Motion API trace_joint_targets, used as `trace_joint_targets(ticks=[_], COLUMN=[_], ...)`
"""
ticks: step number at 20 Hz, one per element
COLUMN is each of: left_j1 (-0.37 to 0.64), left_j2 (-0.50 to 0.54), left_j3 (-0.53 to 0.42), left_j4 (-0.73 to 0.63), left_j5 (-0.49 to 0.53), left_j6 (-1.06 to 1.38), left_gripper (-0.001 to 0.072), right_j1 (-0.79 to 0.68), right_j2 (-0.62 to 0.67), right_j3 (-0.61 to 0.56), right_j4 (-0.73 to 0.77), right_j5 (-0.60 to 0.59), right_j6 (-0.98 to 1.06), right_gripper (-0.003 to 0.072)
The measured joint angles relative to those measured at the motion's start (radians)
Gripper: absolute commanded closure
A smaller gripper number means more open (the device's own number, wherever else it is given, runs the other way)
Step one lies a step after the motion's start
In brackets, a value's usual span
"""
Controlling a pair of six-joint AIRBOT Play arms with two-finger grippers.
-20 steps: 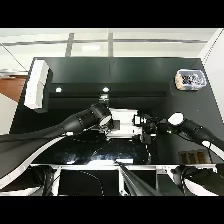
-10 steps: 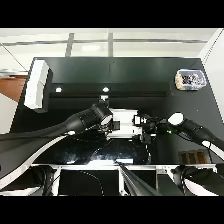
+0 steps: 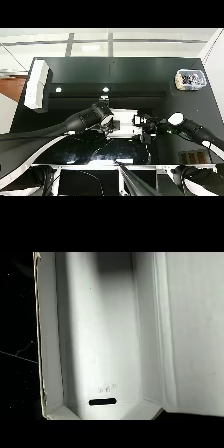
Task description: Fold the box and place the chain.
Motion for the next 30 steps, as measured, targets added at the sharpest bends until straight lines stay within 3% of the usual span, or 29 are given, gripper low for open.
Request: trace_joint_targets(ticks=[1,7,8,9,20,21,22,23,25,26,27,30], left_j1=[0.000,0.000,0.000,0.000,0.000,0.000,0.000,0.000,0.000,0.000,0.000,0.000], left_j2=[-0.002,-0.008,-0.008,-0.009,-0.009,-0.009,-0.009,-0.009,-0.009,-0.009,-0.009,-0.009], left_j3=[0.000,0.001,0.001,0.001,0.001,0.002,0.002,0.002,0.002,0.002,0.002,0.002], left_j4=[-0.001,-0.008,-0.008,-0.009,-0.012,-0.011,-0.011,-0.011,-0.010,-0.010,-0.010,-0.010], left_j5=[0.001,0.003,0.003,0.003,-0.001,-0.002,-0.002,-0.003,-0.003,-0.003,-0.003,-0.003], left_j6=[0.000,0.004,0.004,0.004,0.043,0.047,0.050,0.053,0.054,0.055,0.057,0.057], left_gripper=[0.0671,0.0683,0.0683,0.0683,0.0682,0.0682,0.0682,0.0682,0.0682,0.0682,0.0682,0.0683], right_j1=[0.000,0.000,0.000,0.000,-0.030,-0.031,-0.031,-0.031,-0.029,-0.029,-0.029,-0.029], right_j2=[0.000,0.000,0.000,0.003,0.108,0.110,0.113,0.114,0.116,0.116,0.117,0.117], right_j3=[0.000,0.000,0.000,0.000,0.000,0.000,0.000,0.000,0.000,-0.001,-0.001,-0.001], right_j4=[0.000,-0.001,-0.001,-0.002,-0.141,-0.142,-0.141,-0.134,-0.111,-0.098,-0.088,-0.064], right_j5=[0.000,0.000,0.000,0.000,0.077,0.077,0.075,0.074,0.073,0.071,0.071,0.074], right_j6=[0.000,-0.001,0.000,0.010,0.124,0.124,0.124,0.124,0.116,0.111,0.108,0.105], right_gripper=[0.0250,0.0246,0.0141,-0.0022,-0.0029,0.0038,0.0168,0.0252,0.0262,0.0388,0.0465,0.0462])
